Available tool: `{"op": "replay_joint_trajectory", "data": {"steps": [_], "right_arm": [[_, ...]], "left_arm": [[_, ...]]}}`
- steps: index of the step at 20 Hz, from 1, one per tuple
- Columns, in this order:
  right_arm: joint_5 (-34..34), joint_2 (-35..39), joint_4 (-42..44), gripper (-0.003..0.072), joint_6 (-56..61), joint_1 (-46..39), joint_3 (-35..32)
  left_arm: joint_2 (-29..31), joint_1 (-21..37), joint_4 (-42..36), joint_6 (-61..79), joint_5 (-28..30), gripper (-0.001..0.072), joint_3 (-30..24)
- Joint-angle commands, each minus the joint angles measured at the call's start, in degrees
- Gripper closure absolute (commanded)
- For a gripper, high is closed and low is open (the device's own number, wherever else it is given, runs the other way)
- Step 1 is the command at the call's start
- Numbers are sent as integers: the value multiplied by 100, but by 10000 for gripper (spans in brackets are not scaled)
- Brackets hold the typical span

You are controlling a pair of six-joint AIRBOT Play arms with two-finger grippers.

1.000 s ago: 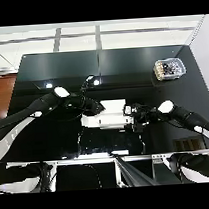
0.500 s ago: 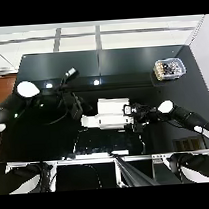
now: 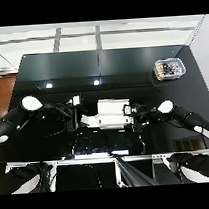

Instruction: Fold the box and place the chain.

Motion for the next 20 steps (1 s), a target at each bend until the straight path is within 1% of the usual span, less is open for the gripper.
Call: {"op": "replay_joint_trajectory", "data": {"steps": [1,3,4,7,9,11,12,13,15,16,20], "right_arm": [[2,-4,2,499,0,7,0],[2,-4,2,500,0,7,0],[2,-4,2,499,0,7,0],[2,-4,2,500,0,7,-2],[2,-4,2,500,0,7,0],[2,-4,2,500,0,7,-2],[2,-4,2,499,0,7,-2],[2,-4,2,499,0,7,-2],[2,-4,2,499,0,7,0],[2,-4,2,499,0,7,0],[2,-4,2,499,0,7,-2]], "left_arm": [[-280,-343,-48,560,420,-7,109],[-533,-645,-52,457,479,19,234],[-660,-734,-35,247,514,19,302],[-903,-793,378,-280,509,29,468],[-925,-815,402,-297,494,155,472],[-925,-861,435,-297,444,155,472],[-925,-890,409,-297,448,179,472],[-927,-909,409,-295,446,244,472],[-964,-984,428,-295,463,425,472],[-988,-1014,428,-295,463,487,472],[-1078,-1165,426,-295,634,492,472]]}}
